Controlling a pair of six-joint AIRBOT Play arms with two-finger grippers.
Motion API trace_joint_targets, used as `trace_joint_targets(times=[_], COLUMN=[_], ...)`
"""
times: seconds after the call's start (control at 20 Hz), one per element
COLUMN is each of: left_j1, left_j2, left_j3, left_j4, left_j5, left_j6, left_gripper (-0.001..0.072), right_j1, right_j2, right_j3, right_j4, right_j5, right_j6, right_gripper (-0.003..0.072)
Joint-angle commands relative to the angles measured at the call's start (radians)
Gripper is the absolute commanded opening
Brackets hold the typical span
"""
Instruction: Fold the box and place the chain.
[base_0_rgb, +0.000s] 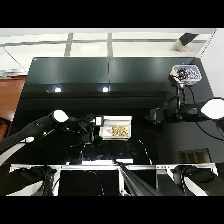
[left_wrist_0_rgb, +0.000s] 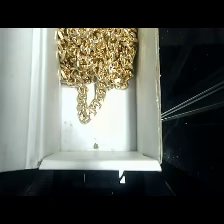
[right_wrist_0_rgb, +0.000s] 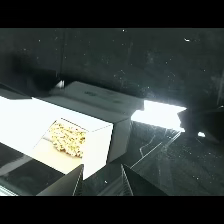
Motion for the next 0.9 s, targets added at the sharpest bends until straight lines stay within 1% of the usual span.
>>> trace_joint_targets(times=[0.0,0.05,0.25,0.4,0.5,0.65,0.75,0.85], left_j1=[-0.016,-0.019,-0.020,-0.020,-0.020,-0.020,-0.020,-0.020], left_j2=[-0.001,-0.001,-0.001,-0.001,-0.001,-0.001,-0.001,-0.001], left_j3=[0.001,0.001,0.001,0.001,0.001,0.001,0.001,0.001], left_j4=[-0.008,-0.008,-0.008,-0.008,-0.008,-0.008,-0.008,-0.008], left_j5=[0.021,0.023,0.023,0.017,0.018,0.018,0.018,0.018], left_j6=[0.006,0.007,0.007,0.006,0.006,0.006,0.006,0.006], left_gripper=[0.0368,0.0276,0.0275,0.0275,0.0275,0.0275,0.0275,0.0275], right_j1=[0.000,0.000,0.000,0.000,0.014,0.093,0.159,0.180], right_j2=[-0.001,-0.001,-0.001,-0.001,-0.001,-0.032,-0.084,-0.147], right_j3=[0.000,0.000,0.000,0.000,0.000,0.000,0.000,0.000], right_j4=[-0.001,0.000,-0.001,0.000,0.010,0.055,0.051,0.051], right_j5=[-0.017,-0.023,-0.058,-0.120,-0.195,-0.314,-0.391,-0.439], right_j6=[-0.005,-0.005,-0.005,-0.005,-0.008,-0.061,-0.073,-0.094], right_gripper=[0.0294,0.0294,0.0294,0.0298,0.0677,0.0677,0.0676,0.0675])
